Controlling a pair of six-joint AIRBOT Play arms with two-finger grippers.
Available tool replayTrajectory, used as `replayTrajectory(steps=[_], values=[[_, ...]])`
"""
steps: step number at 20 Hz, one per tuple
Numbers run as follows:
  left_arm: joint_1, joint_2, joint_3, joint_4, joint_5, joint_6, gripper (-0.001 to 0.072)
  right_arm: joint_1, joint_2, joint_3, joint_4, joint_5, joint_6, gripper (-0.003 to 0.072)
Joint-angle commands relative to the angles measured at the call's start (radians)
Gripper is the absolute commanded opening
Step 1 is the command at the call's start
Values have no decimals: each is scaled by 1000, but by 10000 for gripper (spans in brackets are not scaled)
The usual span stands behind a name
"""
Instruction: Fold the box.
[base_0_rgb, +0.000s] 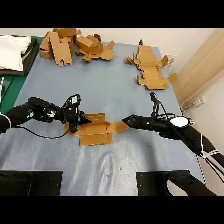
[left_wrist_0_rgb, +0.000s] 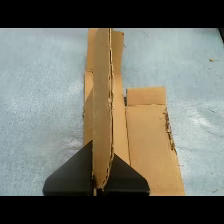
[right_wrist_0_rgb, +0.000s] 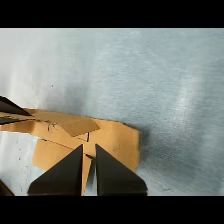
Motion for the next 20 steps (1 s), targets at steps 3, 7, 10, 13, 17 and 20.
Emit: replayTrajectory(steps=[3,7,10,13,17,20], values=[[7,-11,1,-2,2,11,16,22,1,1,10,-7,7,118],[3,-11,48,51,-77,-53,16,22,1,1,10,-13,7,118],[-12,-11,111,195,-123,-157,16,22,0,1,10,-20,7,118],[-12,-11,124,201,-137,-148,16,22,0,1,10,-20,6,118],[-19,-33,126,203,-154,-151,16,22,0,1,10,-19,6,117],[-38,-70,135,206,-151,-151,15,22,0,1,10,-20,6,118]])
